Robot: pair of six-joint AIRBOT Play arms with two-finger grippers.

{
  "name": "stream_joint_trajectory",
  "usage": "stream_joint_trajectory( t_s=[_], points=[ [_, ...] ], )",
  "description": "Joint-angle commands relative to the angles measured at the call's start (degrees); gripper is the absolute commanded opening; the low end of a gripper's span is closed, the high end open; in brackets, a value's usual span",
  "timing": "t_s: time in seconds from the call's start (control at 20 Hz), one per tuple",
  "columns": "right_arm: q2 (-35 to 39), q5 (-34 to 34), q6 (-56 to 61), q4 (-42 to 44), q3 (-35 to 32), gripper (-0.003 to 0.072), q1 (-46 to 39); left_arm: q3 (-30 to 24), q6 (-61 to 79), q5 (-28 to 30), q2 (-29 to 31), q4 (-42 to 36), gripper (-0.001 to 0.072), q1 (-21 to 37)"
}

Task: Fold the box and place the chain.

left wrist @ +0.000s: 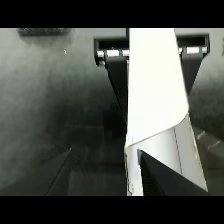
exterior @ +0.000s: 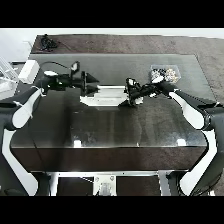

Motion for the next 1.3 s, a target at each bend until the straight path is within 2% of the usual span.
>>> stream_joint_trajectory(
  t_s=[0.0, 0.05, 0.1, 0.25, 0.35, 0.5, 0.65, 0.75, 0.85, 1.0, 1.25],
  points=[
    [-0.02, 0.0, 0.0, 0.0, 0.0, 0.0586, 0.07, 0.15, -2.54, -6.03, 2.23, 1.73, 0.0462, 4.42],
    [-0.02, 0.0, 0.0, 0.02, 0.0, 0.0587, 0.07, 0.15, -2.49, -8.61, 2.73, 1.97, 0.0292, 5.86],
    [-0.02, 0.0, 0.0, 0.0, 0.0, 0.0586, 0.07, 0.15, -2.38, -11.98, 3.3, 2.75, 0.0011, 6.99],
    [-0.02, 0.0, 0.0, 0.0, 0.0, 0.0586, 0.07, -0.39, -2.23, -17.99, 5.16, 7.26, 0.0014, 7.06],
    [-0.02, 0.0, 0.0, 0.0, 0.0, 0.0586, 0.07, -3.17, -2.95, -17.7, 8.22, 8.59, 0.0013, 5.53],
    [-0.02, 0.0, 0.0, 0.0, 0.0, 0.0586, 0.07, -10.71, -2.93, -9.84, 14.4, 8.72, 0.0014, 2.4],
    [-0.02, 0.0, 0.0, 0.0, 0.0, 0.0586, 0.07, -15.93, -3.13, -2.67, 15.5, 10.1, 0.0016, -2.1],
    [-0.02, 0.0, 0.02, 0.0, 0.0, 0.0586, 0.07, -18.82, -3.13, 6.8, 15.5, 11.32, 0.0015, -5.49],
    [-0.02, 0.0, 0.0, 0.0, 0.0, 0.0587, 0.07, -19.43, -3.13, 15.02, 15.5, 10.45, 0.0015, -7.93],
    [-0.02, 0.0, 0.0, 0.02, 0.0, 0.0586, 0.09, -19.23, -5.77, 17.11, 15.45, 5.29, 0.0018, -9.03],
    [-0.02, 0.0, 0.0, 0.0, 0.0, 0.0587, 0.04, -18.51, -6.54, 23.61, 15.43, 4.33, 0.0019, -9.03]
  ],
)
